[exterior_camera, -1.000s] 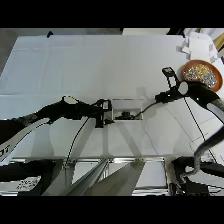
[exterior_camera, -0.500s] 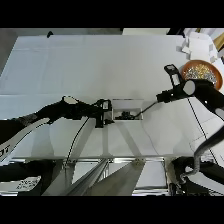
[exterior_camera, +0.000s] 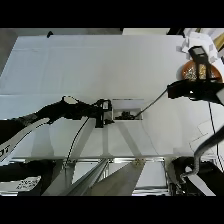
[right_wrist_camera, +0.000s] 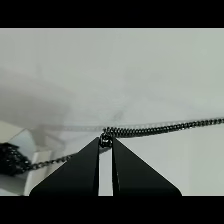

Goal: Fold the box and place the chain.

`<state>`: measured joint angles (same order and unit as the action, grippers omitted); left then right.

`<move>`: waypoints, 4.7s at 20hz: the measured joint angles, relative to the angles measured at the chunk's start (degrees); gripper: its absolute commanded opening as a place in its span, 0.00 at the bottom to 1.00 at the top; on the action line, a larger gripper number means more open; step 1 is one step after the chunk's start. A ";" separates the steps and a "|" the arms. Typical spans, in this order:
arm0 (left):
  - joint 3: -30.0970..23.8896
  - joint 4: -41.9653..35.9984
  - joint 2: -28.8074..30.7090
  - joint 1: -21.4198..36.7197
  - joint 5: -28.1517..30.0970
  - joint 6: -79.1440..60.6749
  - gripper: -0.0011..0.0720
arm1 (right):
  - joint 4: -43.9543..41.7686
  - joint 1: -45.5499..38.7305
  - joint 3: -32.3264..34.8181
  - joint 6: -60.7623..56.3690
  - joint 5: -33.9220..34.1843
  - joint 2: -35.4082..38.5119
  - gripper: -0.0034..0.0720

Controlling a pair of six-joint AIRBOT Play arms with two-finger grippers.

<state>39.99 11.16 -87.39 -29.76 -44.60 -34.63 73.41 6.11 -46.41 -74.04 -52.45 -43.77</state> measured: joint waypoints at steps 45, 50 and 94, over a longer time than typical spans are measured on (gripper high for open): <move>0.00 0.00 0.00 0.00 -0.02 -0.02 0.22 | -3.76 -2.89 -0.04 -0.79 -10.19 -8.98 0.47; 0.00 0.00 0.00 0.00 -0.02 -0.02 0.22 | -1.09 -5.42 -0.04 -2.05 -6.51 -17.51 0.59; 0.00 0.00 0.00 0.00 -0.20 0.00 0.22 | 5.70 1.92 -0.07 -2.51 -0.66 -26.95 0.06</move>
<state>39.99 11.16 -87.39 -29.76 -44.80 -34.63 79.11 8.03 -46.48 -76.55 -53.10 -70.72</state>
